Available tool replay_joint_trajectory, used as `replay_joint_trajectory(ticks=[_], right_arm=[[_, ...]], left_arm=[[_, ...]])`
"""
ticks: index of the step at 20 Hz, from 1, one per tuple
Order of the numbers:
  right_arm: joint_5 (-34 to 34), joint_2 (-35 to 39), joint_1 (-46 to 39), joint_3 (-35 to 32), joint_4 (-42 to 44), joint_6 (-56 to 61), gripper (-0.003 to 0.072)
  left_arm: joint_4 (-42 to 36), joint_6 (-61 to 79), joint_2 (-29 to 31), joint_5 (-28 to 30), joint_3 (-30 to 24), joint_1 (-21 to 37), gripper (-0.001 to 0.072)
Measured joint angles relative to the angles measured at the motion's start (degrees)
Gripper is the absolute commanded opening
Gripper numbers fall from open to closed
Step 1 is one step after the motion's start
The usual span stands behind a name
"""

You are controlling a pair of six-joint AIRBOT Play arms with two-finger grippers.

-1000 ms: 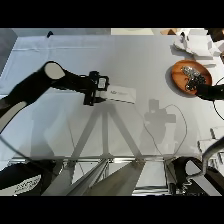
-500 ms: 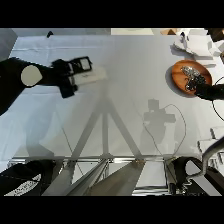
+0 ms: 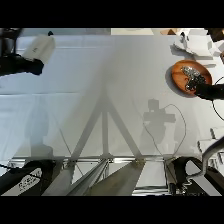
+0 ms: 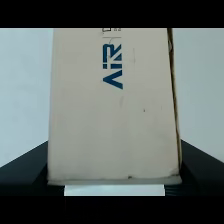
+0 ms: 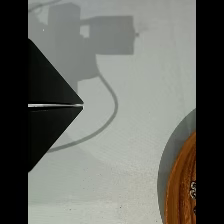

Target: Fold the box and place the chain.

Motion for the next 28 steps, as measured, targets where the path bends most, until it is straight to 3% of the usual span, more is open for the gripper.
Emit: replay_joint_trajectory(ticks=[9, 17, 18, 19, 21, 22, 28], right_arm=[[-0.02, 0.0, 0.0, 0.0, 0.0, 0.0, 0.001], [0.0, 0.0, 0.0, 0.0, 0.0, -0.02, 0.001], [-0.02, 0.0, 0.0, 0.0, 0.0, -0.02, 0.001], [-0.02, 0.0, 0.0, 0.0, 0.0, -0.02, 0.001], [0.0, 0.0, 0.0, 0.0, 0.0, -0.02, 0.001], [-0.02, 0.0, 0.0, 0.0, 0.0, -0.02, 0.001], [0.0, 0.0, 0.0, 0.0, 0.0, -0.04, 0.001]], left_arm=[[-6.95, -0.42, -10.14, 14.53, -10.8, 4.28, 0.0014], [-7.5, -0.37, -20.31, 18.18, -12.57, 4.57, 0.0032], [-7.5, -0.35, -20.87, 18.27, -12.61, 4.57, 0.0119], [-7.5, -0.31, -21.27, 18.32, -12.61, 4.57, 0.0258], [-7.48, -0.28, -21.75, 18.36, -12.66, 4.57, 0.0631], [-7.52, -0.28, -21.77, 18.36, -12.66, 4.57, 0.0695], [-7.72, -0.52, -17.97, 16.5, -12.72, 4.5, 0.0698]])
